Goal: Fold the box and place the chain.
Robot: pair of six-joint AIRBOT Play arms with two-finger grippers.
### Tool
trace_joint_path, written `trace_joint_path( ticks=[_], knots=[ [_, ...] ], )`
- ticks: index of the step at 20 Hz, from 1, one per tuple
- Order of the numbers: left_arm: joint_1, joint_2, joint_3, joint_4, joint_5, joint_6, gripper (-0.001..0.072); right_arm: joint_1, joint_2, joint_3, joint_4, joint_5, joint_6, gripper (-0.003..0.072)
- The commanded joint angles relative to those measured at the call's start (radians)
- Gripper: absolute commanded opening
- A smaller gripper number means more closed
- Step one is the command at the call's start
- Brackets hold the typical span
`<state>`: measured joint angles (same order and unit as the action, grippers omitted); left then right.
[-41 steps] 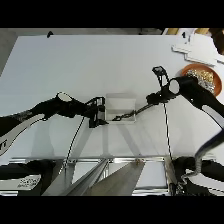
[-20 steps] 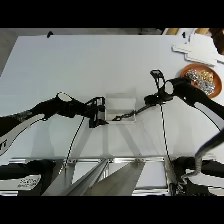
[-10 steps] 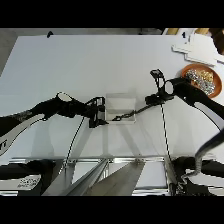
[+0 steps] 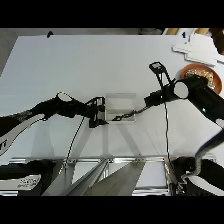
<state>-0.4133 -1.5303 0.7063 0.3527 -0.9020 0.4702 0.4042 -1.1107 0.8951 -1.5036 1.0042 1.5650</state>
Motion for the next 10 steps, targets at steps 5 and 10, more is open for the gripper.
trace_joint_path(
  ticks=[5,10],
  knots=[
    [0.000,0.000,0.001,0.000,0.000,0.000,0.0151,0.169,0.187,0.001,0.264,-0.085,-0.043,0.0015],
    [0.000,0.000,0.001,0.000,0.000,0.000,0.0151,0.193,0.201,0.001,0.539,-0.135,-0.189,0.0015]
  ],
)
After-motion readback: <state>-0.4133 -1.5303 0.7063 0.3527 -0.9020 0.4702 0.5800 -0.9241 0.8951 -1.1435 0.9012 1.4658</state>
